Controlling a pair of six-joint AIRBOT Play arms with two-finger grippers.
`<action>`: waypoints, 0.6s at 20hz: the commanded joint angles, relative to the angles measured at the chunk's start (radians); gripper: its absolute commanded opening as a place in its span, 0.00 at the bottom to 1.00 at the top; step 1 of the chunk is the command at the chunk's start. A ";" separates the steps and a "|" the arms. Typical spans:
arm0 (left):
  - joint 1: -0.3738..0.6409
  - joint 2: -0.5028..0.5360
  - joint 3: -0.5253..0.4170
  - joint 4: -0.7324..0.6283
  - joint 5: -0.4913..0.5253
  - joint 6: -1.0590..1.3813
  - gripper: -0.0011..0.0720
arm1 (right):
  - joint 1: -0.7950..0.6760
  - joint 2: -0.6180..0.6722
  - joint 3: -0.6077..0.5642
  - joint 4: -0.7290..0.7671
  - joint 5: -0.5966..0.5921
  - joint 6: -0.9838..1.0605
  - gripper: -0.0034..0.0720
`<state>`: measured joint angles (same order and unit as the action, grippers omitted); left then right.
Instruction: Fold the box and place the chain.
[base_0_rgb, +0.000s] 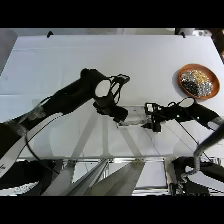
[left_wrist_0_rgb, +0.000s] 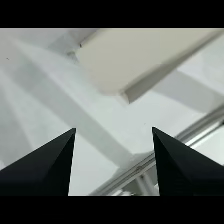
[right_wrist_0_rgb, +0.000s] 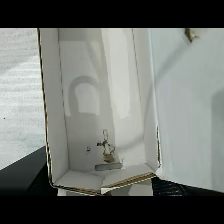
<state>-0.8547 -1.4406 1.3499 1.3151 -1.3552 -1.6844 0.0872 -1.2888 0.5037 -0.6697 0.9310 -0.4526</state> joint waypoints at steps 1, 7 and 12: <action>0.005 0.158 -0.095 0.008 0.062 0.512 0.75 | 0.000 0.001 0.001 0.000 0.000 0.000 0.58; 0.129 0.369 -0.576 -0.264 0.509 1.361 0.98 | 0.000 0.001 0.001 0.000 0.000 0.000 0.58; 0.195 0.196 -0.674 -0.492 0.621 1.552 0.98 | 0.000 0.001 0.001 0.000 0.000 0.000 0.58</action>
<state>-0.6949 -1.1717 0.7399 0.9855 -0.8459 -0.3325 0.0872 -1.2888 0.5037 -0.6701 0.9310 -0.4530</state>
